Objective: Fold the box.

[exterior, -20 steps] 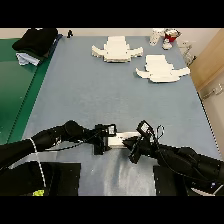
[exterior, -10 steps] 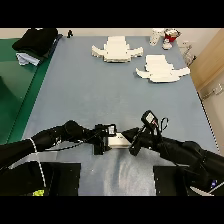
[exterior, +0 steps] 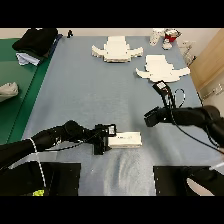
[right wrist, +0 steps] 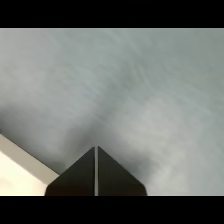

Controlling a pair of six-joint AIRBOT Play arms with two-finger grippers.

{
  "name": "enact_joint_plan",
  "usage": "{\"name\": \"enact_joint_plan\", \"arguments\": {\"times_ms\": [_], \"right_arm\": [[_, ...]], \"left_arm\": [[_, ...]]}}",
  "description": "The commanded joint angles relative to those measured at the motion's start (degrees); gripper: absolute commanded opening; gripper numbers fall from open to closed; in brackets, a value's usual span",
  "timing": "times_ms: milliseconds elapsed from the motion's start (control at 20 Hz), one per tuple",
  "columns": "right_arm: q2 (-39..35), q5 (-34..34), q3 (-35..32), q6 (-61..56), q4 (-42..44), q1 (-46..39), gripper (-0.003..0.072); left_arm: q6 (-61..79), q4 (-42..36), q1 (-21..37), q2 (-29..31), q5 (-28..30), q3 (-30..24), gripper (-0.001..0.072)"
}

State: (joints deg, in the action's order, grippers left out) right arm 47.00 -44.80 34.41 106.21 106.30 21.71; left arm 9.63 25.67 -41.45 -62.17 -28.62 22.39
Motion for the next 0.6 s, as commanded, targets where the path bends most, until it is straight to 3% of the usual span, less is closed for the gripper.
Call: {"name": "enact_joint_plan", "arguments": {"times_ms": [0,250,550], "right_arm": [[10.8,-20.41,10.32,-6.36,-7.32,-7.74,0.0008],[20.72,-23.39,16.98,-10.93,-5.7,-8.44,0.0008],[22.32,-23.45,17.88,-11.91,-2.54,-8.44,0.0009]], "left_arm": [[0.0,0.02,0.0,0.0,0.0,-0.02,0.0423],[0.0,0.02,0.02,0.0,0.0,-0.02,0.0423],[-0.02,0.0,0.0,0.0,-0.04,-0.02,0.0423]]}}
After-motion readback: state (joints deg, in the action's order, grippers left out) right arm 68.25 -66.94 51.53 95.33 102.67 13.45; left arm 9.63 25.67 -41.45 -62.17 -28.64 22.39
